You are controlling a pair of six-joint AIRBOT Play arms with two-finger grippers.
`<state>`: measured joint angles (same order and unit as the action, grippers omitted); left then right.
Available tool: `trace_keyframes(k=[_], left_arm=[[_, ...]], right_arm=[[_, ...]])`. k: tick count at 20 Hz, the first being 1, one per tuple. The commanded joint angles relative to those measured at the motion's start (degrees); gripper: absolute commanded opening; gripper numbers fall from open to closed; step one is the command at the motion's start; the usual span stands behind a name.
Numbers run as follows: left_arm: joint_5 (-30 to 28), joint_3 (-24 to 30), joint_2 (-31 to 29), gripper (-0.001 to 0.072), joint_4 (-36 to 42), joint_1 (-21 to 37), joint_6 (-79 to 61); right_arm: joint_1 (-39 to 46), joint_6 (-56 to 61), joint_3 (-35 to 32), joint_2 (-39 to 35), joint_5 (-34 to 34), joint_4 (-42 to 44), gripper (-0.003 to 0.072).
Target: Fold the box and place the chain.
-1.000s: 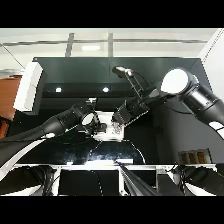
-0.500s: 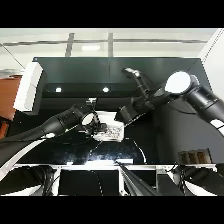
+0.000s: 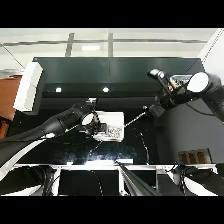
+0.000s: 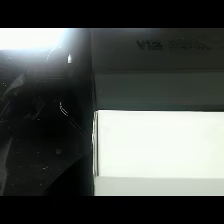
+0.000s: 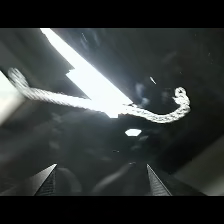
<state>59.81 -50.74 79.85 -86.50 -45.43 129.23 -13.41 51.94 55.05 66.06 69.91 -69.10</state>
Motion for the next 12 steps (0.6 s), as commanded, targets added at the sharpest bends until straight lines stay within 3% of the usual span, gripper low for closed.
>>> trace_keyframes(k=[1,8,9,11,12], left_arm=[[-0.17,0.00,0.04,0.0031,-0.02,0.00,-0.02],[-0.17,0.00,0.04,0.0031,-0.02,0.00,-0.02],[-0.13,0.00,0.04,0.0031,0.00,0.00,-0.02],[0.04,0.00,0.04,0.0031,-0.02,0.00,-0.02],[0.02,0.00,0.04,0.0031,-0.02,0.02,-0.02]], right_arm=[[0.28,-25.46,-8.07,-0.07,-8.90,-0.72,0.0654],[0.07,-44.04,-9.88,5.27,-14.95,11.61,0.0653],[0.07,-45.59,-9.88,6.25,-15.41,12.35,0.0643],[0.07,-47.12,-9.88,7.80,-16.44,12.72,0.0555],[0.07,-48.11,-9.88,8.41,-16.70,12.72,0.0555]])
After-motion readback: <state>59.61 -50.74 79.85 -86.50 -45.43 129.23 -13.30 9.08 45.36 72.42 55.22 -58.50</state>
